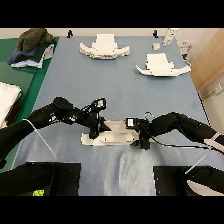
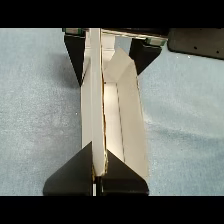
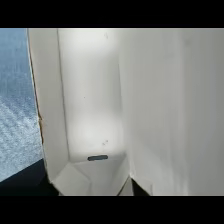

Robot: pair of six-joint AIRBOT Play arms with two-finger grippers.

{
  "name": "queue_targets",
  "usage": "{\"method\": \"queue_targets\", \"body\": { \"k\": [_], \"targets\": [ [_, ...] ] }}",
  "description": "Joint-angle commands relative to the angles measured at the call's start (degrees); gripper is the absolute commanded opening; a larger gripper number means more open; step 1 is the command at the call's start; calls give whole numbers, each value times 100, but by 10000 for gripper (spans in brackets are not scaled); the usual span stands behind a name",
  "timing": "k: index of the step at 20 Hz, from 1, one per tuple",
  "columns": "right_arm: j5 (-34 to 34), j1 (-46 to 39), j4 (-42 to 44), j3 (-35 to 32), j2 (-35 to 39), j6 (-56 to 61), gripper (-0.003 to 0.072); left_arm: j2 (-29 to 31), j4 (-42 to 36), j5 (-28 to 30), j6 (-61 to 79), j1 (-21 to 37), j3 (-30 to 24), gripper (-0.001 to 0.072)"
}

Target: Fold the box.

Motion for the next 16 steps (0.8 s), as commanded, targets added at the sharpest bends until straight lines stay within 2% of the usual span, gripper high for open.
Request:
{"method": "queue_targets", "body": {
  "k": [1,4,5,16],
  "targets": [
    [13,7,9,-4,-24,-11,566,-4,0,2,0,-2,0,14],
    [-7,7,9,-4,-24,-11,553,-4,0,2,0,-2,0,15],
    [-50,7,7,-4,-24,-11,507,-4,0,4,0,-2,0,15],
    [-94,2,-28,-2,-22,-9,512,-4,0,2,0,-2,0,14]
  ]
}}
